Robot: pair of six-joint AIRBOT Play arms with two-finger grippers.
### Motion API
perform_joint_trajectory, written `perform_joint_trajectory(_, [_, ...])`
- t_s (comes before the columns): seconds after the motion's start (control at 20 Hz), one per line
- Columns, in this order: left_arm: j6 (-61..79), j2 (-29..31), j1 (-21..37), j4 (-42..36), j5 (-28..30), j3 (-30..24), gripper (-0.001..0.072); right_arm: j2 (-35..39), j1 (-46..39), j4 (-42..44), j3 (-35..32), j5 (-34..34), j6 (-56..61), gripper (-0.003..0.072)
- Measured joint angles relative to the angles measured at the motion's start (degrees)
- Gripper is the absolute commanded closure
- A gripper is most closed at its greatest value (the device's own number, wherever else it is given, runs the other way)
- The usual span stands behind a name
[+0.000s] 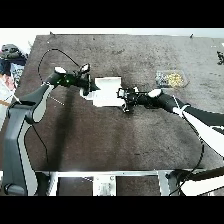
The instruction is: Fold the box and place the chain.
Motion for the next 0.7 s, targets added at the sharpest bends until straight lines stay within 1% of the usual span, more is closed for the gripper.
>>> perform_joint_trajectory(0.35, [0.0, 0.0, 0.0, 0.07, 0.13, 0.0, 0.0697, 0.81, -0.5, -0.15, 1.62, -1.51, 0.04, 0.0022])
perform_joint_trajectory(0.6, [0.0, 0.0, 0.0, 0.11, 0.15, 0.0, 0.0697, 0.42, -2.21, -0.39, 5.25, -1.9, 1.11, 0.0021])
perform_joint_trajectory(0.7, [0.0, 0.0, 0.0, 0.13, 0.15, 0.0, 0.0697, -0.37, -3.13, -0.63, 6.88, -0.81, 1.49, 0.0021])
